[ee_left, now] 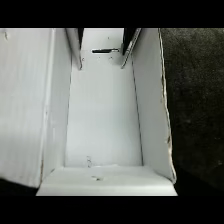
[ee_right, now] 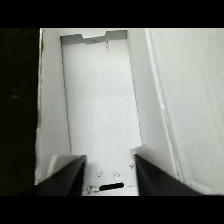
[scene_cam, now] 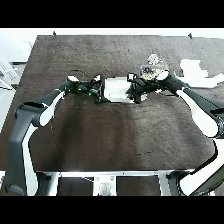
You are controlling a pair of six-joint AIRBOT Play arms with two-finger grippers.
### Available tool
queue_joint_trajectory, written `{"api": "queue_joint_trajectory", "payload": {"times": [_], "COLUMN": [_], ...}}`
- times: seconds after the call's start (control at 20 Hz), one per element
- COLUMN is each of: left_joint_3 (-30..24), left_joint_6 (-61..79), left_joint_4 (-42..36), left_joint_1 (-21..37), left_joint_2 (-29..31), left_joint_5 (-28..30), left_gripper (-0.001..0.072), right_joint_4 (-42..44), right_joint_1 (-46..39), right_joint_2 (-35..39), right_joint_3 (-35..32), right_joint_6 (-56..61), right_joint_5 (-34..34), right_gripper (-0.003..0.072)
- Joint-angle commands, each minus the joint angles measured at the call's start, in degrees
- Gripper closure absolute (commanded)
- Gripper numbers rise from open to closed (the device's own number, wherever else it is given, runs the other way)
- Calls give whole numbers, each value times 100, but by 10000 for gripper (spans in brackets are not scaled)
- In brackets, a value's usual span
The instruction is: Fold the box and place the chain.
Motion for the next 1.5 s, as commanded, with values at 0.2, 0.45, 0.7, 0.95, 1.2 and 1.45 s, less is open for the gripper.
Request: {"api": "queue_joint_trajectory", "payload": {"times": [0.2,0.45,0.7,0.95,1.2,1.45], "left_joint_3": [0,0,0,0,0,0], "left_joint_6": [-4,-4,-4,-4,-4,-4], "left_joint_4": [-4,-4,-4,-2,-2,-2], "left_joint_1": [-4,-2,-4,-2,-2,-2], "left_joint_2": [4,4,4,4,4,4], "left_joint_5": [-2,-2,0,-2,-4,-20], "left_gripper": [343,343,343,343,343,343], "right_joint_4": [22,-391,-1182,-1045,-1005,-247], "right_joint_1": [15,-24,-339,-780,-1738,-2107], "right_joint_2": [-59,-13,376,1224,1543,1086], "right_joint_3": [-2,0,-2,0,-68,-492], "right_joint_6": [4,13,579,1609,3687,4575], "right_joint_5": [-138,-44,625,922,903,498], "right_gripper": [56,625,678,679,679,680]}}
